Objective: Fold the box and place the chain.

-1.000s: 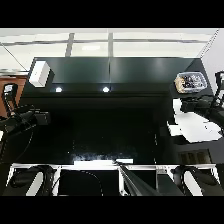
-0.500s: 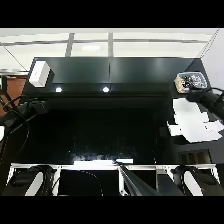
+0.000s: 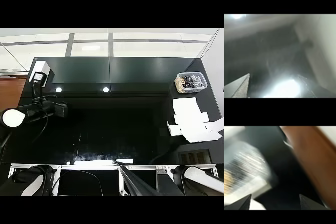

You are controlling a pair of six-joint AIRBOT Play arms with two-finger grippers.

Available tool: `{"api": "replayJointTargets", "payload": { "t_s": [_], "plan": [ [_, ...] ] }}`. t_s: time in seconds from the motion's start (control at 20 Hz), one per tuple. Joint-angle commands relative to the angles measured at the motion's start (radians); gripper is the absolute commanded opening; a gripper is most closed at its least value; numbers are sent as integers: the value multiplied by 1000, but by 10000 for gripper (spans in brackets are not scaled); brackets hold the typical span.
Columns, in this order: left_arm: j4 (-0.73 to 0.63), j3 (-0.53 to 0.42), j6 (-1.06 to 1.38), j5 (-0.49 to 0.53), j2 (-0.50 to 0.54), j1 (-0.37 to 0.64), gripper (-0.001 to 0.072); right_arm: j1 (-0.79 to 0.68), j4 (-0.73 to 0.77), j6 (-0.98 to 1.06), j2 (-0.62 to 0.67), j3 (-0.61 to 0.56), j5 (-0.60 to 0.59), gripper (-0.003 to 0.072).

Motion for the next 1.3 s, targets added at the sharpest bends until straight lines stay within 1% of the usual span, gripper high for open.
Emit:
{"api": "replayJointTargets", "payload": {
  "t_s": [0.0,0.05,0.15,0.2,0.3,0.4,0.45,0.5,0.55,0.6,0.65,0.7,0.75,0.8,0.85,1.0,1.15,1.25],
  "plan": [
    [219,21,-200,-140,-39,-18,713,-143,-455,141,-185,154,417,712],
    [224,21,-205,-153,-39,-18,713,-161,-436,61,-199,154,438,684],
    [220,21,-209,-157,-39,-18,713,-184,-253,-137,-208,154,441,682],
    [217,21,-221,-156,-39,-18,713,-182,-198,-217,-208,154,444,682],
    [217,21,-232,-157,-39,-18,712,-167,-212,-264,-222,154,449,682],
    [217,21,-232,-157,-39,-18,712,-163,-208,-306,-254,154,484,681],
    [217,21,-232,-157,-39,-18,712,-163,-205,-316,-264,154,487,627],
    [217,21,-232,-157,-39,-18,712,-163,-203,-330,-265,154,478,499],
    [217,21,-231,-156,-39,-18,712,-163,-190,-349,-265,154,473,476],
    [217,21,-231,-151,-39,-18,712,-163,-170,-381,-265,154,478,414],
    [217,21,-231,-145,-39,-18,712,-163,-151,-394,-265,154,478,247],
    [217,21,-231,-135,-39,-18,712,-163,-138,-396,-265,154,478,187],
    [217,21,-231,-130,-39,-18,712,-163,-124,-402,-265,154,481,185],
    [218,21,-231,-130,-39,-18,711,-163,-108,-407,-265,154,499,26],
    [218,21,-231,-130,-39,-18,711,-163,-87,-420,-265,154,527,3],
    [217,21,-231,-120,-39,-18,712,-163,18,-420,-262,145,620,7],
    [214,21,-229,-109,-39,-18,709,-143,184,-438,-237,71,694,7],
    [203,21,-229,-80,-39,-18,709,-87,245,-468,-208,17,747,8]
  ]
}}
